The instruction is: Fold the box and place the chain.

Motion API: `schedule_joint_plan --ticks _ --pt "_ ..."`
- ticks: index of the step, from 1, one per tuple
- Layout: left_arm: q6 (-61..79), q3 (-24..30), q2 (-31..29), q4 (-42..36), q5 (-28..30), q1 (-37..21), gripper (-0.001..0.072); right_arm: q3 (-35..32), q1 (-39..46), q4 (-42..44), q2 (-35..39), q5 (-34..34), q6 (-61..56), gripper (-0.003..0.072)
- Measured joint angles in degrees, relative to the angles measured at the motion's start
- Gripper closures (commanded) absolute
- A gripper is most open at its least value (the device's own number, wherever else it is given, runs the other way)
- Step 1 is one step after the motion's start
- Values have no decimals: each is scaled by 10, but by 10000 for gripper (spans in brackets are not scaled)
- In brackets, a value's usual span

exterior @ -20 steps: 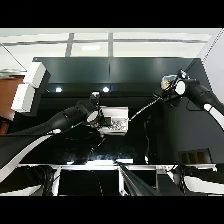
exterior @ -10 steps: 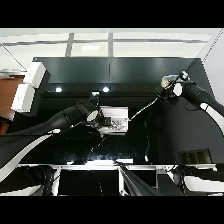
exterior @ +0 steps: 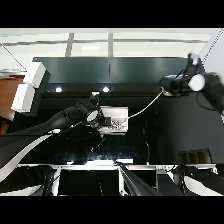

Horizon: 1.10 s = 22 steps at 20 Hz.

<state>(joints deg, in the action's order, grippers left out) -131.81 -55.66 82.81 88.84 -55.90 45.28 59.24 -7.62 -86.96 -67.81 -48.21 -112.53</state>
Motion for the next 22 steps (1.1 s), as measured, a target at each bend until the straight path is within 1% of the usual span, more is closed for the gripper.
schedule_joint_plan --ticks 2,5,7,9,11,13,15,19,22 --pt "0 0 0 0 0 0 681 44 0 56 61 -56 81 660" --pt "0 0 0 2 0 0 681 114 0 192 127 -133 181 660" --pt "0 0 0 3 0 0 681 148 0 285 154 -171 223 660" --pt "0 0 0 4 0 0 681 169 -3 367 169 -193 252 660" --pt "0 0 0 4 0 0 681 179 -22 414 174 -206 270 660" --pt "0 0 0 4 0 0 681 185 -55 440 174 -209 278 660" --pt "0 0 0 4 0 1 681 188 -95 447 171 -198 283 659" --pt "0 0 0 4 0 2 681 185 -163 416 152 -179 272 659" --pt "0 0 0 4 0 2 681 162 -204 392 127 -172 264 660"
